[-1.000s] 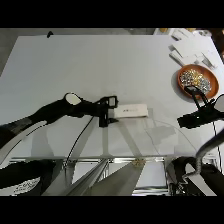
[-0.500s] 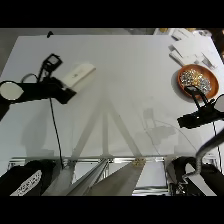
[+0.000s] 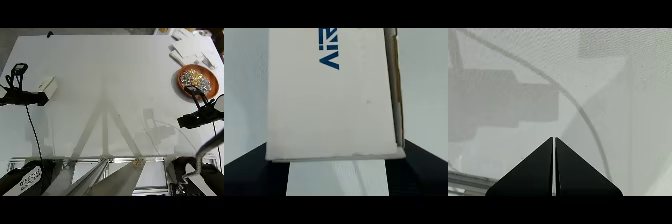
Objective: Fold the box and place the chain.
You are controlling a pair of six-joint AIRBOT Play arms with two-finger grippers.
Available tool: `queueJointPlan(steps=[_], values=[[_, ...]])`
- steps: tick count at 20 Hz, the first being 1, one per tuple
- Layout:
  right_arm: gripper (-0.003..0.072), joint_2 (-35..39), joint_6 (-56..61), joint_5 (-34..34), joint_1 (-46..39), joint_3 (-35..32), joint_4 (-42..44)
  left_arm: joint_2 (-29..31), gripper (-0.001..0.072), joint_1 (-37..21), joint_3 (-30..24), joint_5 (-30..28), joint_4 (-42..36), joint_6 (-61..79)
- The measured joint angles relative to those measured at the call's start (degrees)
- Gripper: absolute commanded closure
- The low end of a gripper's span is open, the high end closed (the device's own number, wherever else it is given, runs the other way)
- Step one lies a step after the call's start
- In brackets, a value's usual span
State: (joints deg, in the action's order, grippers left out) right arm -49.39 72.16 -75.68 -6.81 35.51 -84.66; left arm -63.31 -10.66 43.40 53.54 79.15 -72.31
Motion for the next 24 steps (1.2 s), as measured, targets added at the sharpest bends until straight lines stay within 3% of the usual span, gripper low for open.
queueJointPlan(steps=[1,2,3,7,9,13,24], values=[[0.0669,0.00,0.00,0.00,0.00,0.00,-0.02,-1.25,0.0200,-0.28,-0.02,1.29,0.02,-0.61],[0.0669,0.00,0.00,0.00,0.00,0.00,-0.02,-2.58,0.0161,-0.50,-0.04,2.49,0.02,-1.22],[0.0669,0.00,0.00,0.00,0.00,0.00,0.00,-4.00,0.0131,-0.68,-0.11,4.26,0.09,-1.99],[0.0669,0.00,0.00,0.00,0.00,0.00,-0.02,-6.95,0.0128,-1.01,-0.11,9.27,0.15,-3.50],[0.0669,0.00,0.00,0.02,0.00,0.00,-0.02,-7.17,0.0015,-1.03,-0.11,10.95,-0.11,-3.80],[0.0669,0.00,0.00,0.02,0.00,0.00,-0.02,-4.37,0.0015,-1.05,-0.09,14.43,-1.44,-4.17],[0.0669,0.00,0.00,0.02,0.00,0.00,0.00,13.16,0.0016,-1.05,-0.11,18.95,-2.16,-5.27]])
